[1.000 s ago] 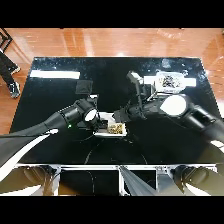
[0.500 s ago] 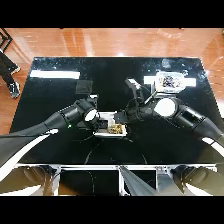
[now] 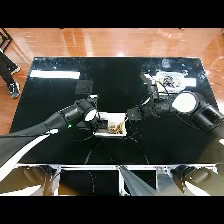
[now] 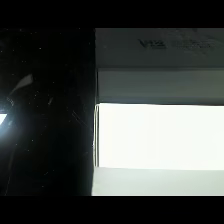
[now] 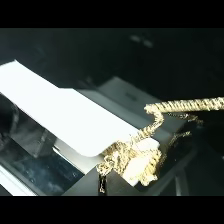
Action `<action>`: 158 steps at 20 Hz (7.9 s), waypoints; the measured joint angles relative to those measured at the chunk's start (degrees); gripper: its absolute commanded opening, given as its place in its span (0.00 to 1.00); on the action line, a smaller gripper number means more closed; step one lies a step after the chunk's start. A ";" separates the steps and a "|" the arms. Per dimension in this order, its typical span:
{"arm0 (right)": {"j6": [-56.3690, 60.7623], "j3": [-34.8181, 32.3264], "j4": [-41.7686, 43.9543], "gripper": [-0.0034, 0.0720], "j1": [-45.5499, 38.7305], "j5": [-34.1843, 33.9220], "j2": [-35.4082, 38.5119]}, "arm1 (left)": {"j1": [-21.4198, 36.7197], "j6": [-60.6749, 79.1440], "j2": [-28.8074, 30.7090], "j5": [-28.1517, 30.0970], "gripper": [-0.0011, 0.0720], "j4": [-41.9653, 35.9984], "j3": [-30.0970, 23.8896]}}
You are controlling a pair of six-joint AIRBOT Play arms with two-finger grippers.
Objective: Fold the box and place the chain.
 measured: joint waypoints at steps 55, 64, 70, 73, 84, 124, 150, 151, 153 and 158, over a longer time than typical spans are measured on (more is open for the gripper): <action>17.18 11.69 -22.12 0.07 -22.16 -8.79 -18.69 | 0.00 0.00 0.00 0.17 0.05 -0.22 -0.02; -0.44 11.72 -8.02 0.07 -22.03 9.38 11.04 | 0.00 0.02 0.00 0.20 0.05 -0.22 -0.02; -4.11 11.69 6.32 0.07 -17.33 14.64 17.40 | 0.00 0.00 0.00 0.22 0.05 -0.22 0.00; -4.79 11.69 12.90 0.07 -10.95 10.49 17.86 | 0.00 0.00 0.00 0.22 0.05 -0.20 -0.02; -9.62 11.69 26.69 0.07 -3.85 -5.14 17.14 | 0.00 0.00 0.00 0.24 0.05 -0.17 -0.02; -10.16 -3.56 -3.76 0.99 -5.92 10.56 3.17 | 0.00 0.00 0.00 0.26 0.05 -0.13 -0.02; -63.65 -11.87 2.14 0.44 4.55 -11.76 -9.73 | 0.00 -0.02 0.00 0.28 0.05 -0.02 -0.02; -63.73 -11.87 2.16 0.44 4.70 -12.11 -9.86 | 0.00 -0.02 0.00 0.28 0.05 0.00 -0.02; -63.98 -11.87 2.51 0.44 4.87 -12.79 -9.97 | 0.00 -0.02 0.00 0.28 0.05 -0.02 -0.02; -64.26 -11.87 3.15 0.44 5.01 -13.64 -10.25 | 0.00 0.00 0.00 0.26 0.05 -0.02 -0.02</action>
